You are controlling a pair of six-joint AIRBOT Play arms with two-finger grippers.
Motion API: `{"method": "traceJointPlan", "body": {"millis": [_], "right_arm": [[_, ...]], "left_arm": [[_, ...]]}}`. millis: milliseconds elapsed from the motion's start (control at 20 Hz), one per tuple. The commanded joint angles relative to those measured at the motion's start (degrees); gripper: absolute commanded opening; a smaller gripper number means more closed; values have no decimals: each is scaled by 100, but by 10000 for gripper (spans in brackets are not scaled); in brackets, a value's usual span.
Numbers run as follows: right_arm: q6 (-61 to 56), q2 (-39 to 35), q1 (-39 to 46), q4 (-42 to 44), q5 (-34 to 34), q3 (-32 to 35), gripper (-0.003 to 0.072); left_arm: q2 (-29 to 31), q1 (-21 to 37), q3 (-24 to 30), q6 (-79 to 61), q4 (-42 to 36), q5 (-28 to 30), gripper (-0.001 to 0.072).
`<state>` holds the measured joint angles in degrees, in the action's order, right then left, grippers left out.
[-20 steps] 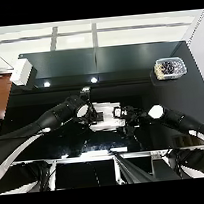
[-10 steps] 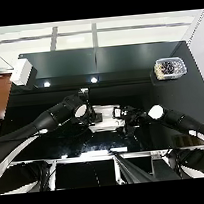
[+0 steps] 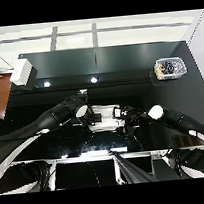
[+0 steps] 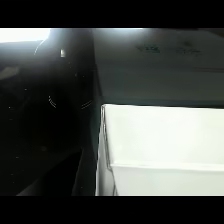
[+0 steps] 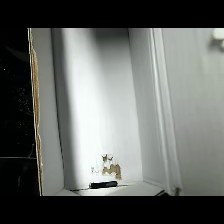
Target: Fold the box and place the chain.
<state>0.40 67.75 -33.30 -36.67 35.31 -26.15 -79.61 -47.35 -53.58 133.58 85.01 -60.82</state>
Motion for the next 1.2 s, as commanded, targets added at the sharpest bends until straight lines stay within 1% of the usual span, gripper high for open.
{"method": "traceJointPlan", "body": {"millis": [0, 150, 250, 600, 1100, 1150], "right_arm": [[-2, 2, -2, 0, 0, 4, 341], [-2, 2, -2, 0, -2, 4, 341], [-2, 4, -2, 0, -2, 4, 341], [0, 2, -2, 0, -2, 4, 341], [-2, 4, -2, 0, -4, 4, 341], [-2, 4, -2, 0, -7, 4, 341]], "left_arm": [[-28, -17, -2, 63, -44, 151, 237], [-28, -17, -2, 63, -44, 138, 236], [-28, -20, -2, 63, -46, 138, 218], [-101, -20, -2, 61, -46, 11, 218], [-118, -17, -2, 59, -114, 37, 217], [-129, -17, -2, 55, -153, 35, 179]]}}
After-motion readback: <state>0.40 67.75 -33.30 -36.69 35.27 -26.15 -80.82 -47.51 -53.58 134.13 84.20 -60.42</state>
